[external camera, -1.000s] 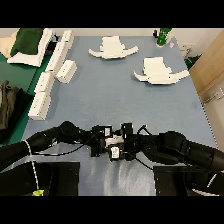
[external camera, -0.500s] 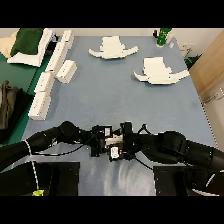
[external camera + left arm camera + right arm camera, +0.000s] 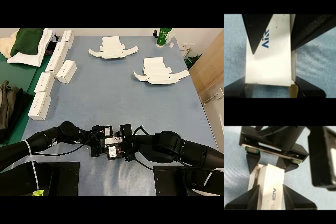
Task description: Fold the box.
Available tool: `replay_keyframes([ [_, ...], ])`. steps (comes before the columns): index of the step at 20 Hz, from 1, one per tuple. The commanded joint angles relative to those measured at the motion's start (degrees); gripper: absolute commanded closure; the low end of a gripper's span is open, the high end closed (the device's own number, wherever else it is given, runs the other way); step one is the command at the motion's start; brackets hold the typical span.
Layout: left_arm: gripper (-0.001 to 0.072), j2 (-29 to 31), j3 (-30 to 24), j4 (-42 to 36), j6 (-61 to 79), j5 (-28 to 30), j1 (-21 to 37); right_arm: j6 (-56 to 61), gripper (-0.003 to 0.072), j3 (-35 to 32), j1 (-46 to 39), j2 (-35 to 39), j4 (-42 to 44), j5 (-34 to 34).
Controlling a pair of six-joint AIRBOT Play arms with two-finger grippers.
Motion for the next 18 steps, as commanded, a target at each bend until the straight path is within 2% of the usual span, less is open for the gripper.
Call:
replay_keyframes([
  [1,0.0245,0.0,0.0,0.0,0.0,0.0,0.0,0.0,0.0259,0.0,0.1,0.7,1.4,-0.5],
  [3,0.0244,0.0,0.0,0.0,0.0,0.0,0.0,0.1,0.0249,0.0,0.1,1.9,2.0,-0.7],
  [4,0.0245,0.0,0.0,0.0,0.0,0.0,0.0,0.1,0.0156,0.0,0.1,2.4,2.7,-0.9],
  [5,0.0244,0.0,0.0,0.0,0.0,0.0,0.0,0.1,0.0126,0.0,0.1,2.8,3.1,-1.3],
  [13,0.0244,0.0,0.0,0.0,0.0,0.0,0.0,1.0,0.0126,0.0,0.1,3.4,4.4,-1.7],
  [16,0.0244,0.0,0.0,0.0,0.0,0.0,0.0,1.2,0.0158,0.0,0.1,5.1,9.4,-2.0],
  [18,0.0244,0.0,0.0,0.0,0.0,0.0,0.0,8.4,0.0181,0.0,0.1,6.7,11.6,-2.3],
])
